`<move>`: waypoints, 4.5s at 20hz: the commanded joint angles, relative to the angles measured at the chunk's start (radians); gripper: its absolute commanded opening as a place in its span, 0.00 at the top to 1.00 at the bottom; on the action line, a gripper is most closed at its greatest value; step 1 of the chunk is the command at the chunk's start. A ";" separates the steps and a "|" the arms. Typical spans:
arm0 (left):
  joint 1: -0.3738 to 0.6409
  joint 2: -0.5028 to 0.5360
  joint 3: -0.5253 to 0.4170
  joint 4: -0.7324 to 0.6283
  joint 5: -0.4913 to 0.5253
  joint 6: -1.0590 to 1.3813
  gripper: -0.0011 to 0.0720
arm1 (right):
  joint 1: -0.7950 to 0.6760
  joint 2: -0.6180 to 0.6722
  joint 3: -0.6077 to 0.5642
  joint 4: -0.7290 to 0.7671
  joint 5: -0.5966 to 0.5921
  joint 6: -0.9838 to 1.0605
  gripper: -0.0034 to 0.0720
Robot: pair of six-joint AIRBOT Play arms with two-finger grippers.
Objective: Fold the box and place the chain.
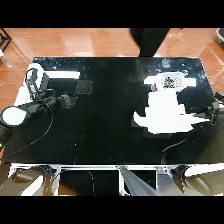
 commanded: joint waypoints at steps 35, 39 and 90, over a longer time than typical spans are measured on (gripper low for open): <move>0.130 -0.662 0.112 -0.570 -0.733 1.181 0.11 | 1.218 1.102 -0.864 0.241 -1.104 0.164 0.93; 0.092 -0.735 0.218 -0.559 -0.747 1.221 0.12 | 1.218 1.102 -0.864 0.240 -1.102 0.181 0.93; -0.219 -0.552 0.325 -0.182 -0.424 1.417 0.97 | 0.816 1.106 -0.499 -0.358 -0.872 0.274 0.03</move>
